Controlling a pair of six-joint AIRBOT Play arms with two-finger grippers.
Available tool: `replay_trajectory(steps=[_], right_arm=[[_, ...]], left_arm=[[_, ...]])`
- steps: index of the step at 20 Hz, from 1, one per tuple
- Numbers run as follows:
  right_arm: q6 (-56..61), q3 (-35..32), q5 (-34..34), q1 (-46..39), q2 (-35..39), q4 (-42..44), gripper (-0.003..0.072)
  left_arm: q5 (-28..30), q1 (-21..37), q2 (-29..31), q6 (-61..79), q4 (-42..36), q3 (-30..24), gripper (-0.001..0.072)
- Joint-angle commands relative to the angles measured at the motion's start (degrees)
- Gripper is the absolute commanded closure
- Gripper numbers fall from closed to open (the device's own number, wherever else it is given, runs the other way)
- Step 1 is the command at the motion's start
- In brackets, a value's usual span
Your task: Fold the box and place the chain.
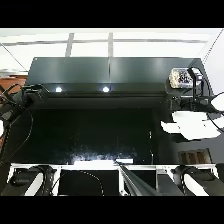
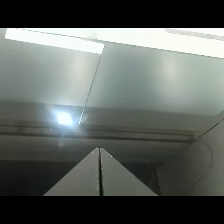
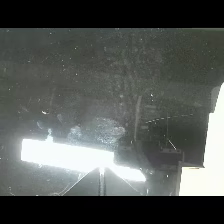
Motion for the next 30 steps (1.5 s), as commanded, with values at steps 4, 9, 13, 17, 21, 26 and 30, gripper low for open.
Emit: replay_trajectory(steps=[4, 9, 13, 17, 21, 26, 30], right_arm=[[0.0, 0.0, 0.0, 0.0, 0.0, 0.0, 0.0648], [0.0, 0.0, 0.0, 0.0, 0.0, 0.0, 0.0648], [0.0, 0.0, -0.6, 0.0, 0.0, 0.7, 0.0648], [0.0, 0.0, -6.2, 0.1, 0.0, 4.9, 0.0646], [0.2, 0.0, -14.3, 0.0, 0.0, -3.3, -0.0023], [24.8, 3.3, -18.4, -9.9, -1.1, -29.1, -0.0023], [30.7, 11.0, -14.1, -32.0, -6.8, -32.5, -0.0023]], left_arm=[[0.0, 0.0, 0.0, 0.0, 0.0, 0.0, 0.0681], [0.0, 0.0, 0.0, 0.0, 0.0, 0.0, 0.0681], [0.0, 0.0, 0.0, 0.0, 0.0, 0.0, 0.0681], [0.5, 0.0, 0.0, 0.0, 0.0, 0.0, 0.0681], [1.3, 0.0, 0.0, 0.0, -1.9, 0.0, 0.0681], [0.8, 0.0, 0.0, -0.2, -3.2, 0.1, -0.0003], [-4.0, -0.1, 0.0, -0.3, -3.2, 0.2, -0.0003]])
